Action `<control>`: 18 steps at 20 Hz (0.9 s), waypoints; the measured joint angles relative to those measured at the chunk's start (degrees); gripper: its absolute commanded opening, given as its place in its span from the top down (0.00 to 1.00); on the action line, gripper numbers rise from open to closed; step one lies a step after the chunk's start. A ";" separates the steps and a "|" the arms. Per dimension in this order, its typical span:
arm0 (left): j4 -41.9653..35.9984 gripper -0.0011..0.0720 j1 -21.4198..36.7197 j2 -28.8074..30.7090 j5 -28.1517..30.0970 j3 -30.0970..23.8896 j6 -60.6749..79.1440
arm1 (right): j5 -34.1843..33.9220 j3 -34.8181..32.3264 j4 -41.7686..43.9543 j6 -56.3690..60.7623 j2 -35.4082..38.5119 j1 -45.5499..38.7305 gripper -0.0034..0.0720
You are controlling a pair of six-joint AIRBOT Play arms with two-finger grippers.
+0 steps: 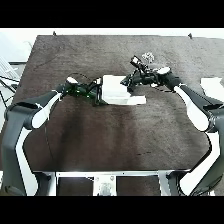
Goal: Fold the box and place the chain.
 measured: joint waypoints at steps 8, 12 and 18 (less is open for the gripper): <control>-0.04 0.59 0.00 0.00 -0.07 0.00 0.04 | -0.33 1.22 -4.02 0.42 -0.83 0.70 0.94; -0.02 0.59 0.00 0.00 0.02 0.00 0.09 | 1.27 2.54 -4.50 -1.81 1.55 0.72 0.94; 0.00 0.59 -0.04 0.00 0.11 0.00 0.09 | 3.87 -0.98 -9.11 -3.74 12.15 -0.17 0.89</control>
